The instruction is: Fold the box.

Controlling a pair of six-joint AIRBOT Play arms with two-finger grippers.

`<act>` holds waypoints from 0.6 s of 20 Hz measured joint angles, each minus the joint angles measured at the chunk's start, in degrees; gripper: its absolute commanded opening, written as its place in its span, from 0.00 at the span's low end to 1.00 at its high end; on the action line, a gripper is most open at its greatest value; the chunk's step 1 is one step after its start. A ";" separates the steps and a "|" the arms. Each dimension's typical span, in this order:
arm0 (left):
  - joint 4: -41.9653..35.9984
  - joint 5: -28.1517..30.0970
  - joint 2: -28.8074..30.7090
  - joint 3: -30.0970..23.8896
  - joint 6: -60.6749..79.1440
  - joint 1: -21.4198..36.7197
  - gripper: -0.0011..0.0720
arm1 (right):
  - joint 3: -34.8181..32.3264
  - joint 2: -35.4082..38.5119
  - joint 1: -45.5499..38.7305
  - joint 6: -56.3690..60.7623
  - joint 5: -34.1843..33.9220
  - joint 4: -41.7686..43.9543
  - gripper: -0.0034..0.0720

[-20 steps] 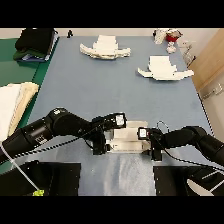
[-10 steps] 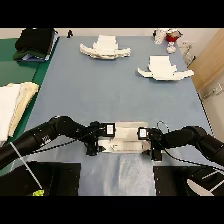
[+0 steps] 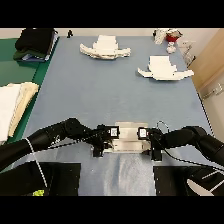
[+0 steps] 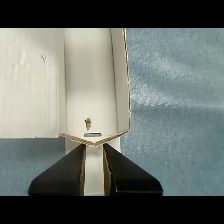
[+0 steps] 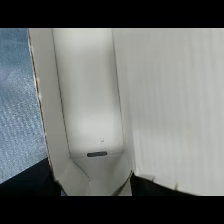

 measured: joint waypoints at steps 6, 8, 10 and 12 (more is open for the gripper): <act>-3.08 4.11 -1.11 0.26 0.85 -3.10 0.24 | 0.00 0.00 0.00 0.00 0.00 -0.02 0.77; -4.55 5.25 -1.29 0.31 0.90 -3.78 0.24 | 0.00 0.00 0.00 0.00 0.00 -0.02 0.77; -5.40 5.86 -1.40 0.31 1.01 -4.17 0.32 | 0.00 0.00 0.00 0.00 0.00 -0.02 0.77; -5.99 6.03 -1.46 0.28 1.03 -4.31 0.81 | 0.00 0.00 0.00 0.00 0.00 -0.02 0.77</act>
